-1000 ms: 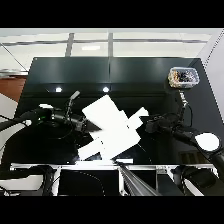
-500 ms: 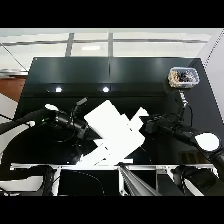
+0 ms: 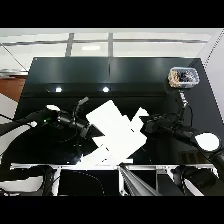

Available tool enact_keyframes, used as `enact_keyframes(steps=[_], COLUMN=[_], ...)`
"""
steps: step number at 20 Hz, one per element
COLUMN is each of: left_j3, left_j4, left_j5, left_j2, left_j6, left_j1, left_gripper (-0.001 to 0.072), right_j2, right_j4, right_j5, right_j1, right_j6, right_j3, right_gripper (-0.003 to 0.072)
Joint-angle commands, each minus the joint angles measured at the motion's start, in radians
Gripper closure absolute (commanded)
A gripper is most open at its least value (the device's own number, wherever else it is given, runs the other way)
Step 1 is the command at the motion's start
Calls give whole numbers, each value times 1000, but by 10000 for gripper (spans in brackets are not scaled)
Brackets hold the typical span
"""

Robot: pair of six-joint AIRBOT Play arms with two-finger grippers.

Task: Fold the box and place the chain.

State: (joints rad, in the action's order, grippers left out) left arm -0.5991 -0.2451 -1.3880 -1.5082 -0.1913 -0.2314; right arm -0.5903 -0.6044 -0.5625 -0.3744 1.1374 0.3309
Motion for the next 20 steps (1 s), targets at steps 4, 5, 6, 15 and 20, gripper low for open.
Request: enact_keyframes(steps=[4,5,6,15,20], left_j3=[-13,-29,-45,-134,-134], left_j4=[4,-24,-51,-475,-539], left_j5=[15,16,22,482,575], left_j2=[5,15,30,383,304], left_j6=[1,1,1,174,145], left_j1=[2,2,-2,-204,-275], left_gripper=[684,685,686,683,681], right_j2=[2,4,4,4,-7], right_j4=[-56,-119,-197,-865,-611], right_j5=[-114,-189,-268,-294,-164], right_j1=[52,98,149,508,499], right_j6=[41,42,48,56,-35], right_j3=[9,24,47,207,200], right_gripper=[-10,-9,-9,-9,-9])
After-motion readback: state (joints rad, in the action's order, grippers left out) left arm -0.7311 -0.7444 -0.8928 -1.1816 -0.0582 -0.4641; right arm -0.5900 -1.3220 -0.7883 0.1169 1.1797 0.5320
